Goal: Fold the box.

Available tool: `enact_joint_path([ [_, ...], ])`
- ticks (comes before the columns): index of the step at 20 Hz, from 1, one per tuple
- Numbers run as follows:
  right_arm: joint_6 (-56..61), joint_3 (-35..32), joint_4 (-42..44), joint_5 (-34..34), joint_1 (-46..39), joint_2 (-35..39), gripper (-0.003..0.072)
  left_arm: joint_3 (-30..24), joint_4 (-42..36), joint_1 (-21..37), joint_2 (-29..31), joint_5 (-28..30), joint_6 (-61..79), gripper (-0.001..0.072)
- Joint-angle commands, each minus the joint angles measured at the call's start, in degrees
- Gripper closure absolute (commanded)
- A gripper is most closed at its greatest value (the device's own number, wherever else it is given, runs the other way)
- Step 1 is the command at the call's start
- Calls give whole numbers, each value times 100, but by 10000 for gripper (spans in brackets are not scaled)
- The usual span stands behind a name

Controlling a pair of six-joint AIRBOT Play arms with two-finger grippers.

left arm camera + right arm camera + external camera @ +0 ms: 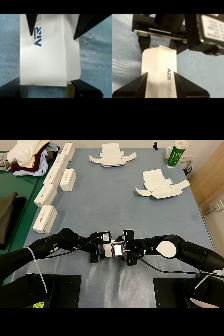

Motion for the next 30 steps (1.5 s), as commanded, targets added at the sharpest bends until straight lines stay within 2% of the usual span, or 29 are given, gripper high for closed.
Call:
enact_joint_path([
  [1, -35, 2, -101, -264, 4, 31, 178, 4, 0, -4, -2, 2, 0, 154],
  [13, -35, 2, -127, -645, 4, 31, 183, 4, 0, -4, -2, 0, 2, 155],
  [23, -31, 0, -92, -527, 4, 20, 186, 4, 0, -4, -2, 2, 0, 155],
  [24, -28, 0, -57, -431, 4, 20, 259, 4, 0, -4, -2, 0, 0, 155],
  [25, -24, 0, 0, -319, 4, 20, 373, 4, 0, -4, -2, 2, 0, 154],
  [30, -28, -203, 304, -140, 11, 20, 390, 4, 0, -4, -2, 2, 0, 155],
])
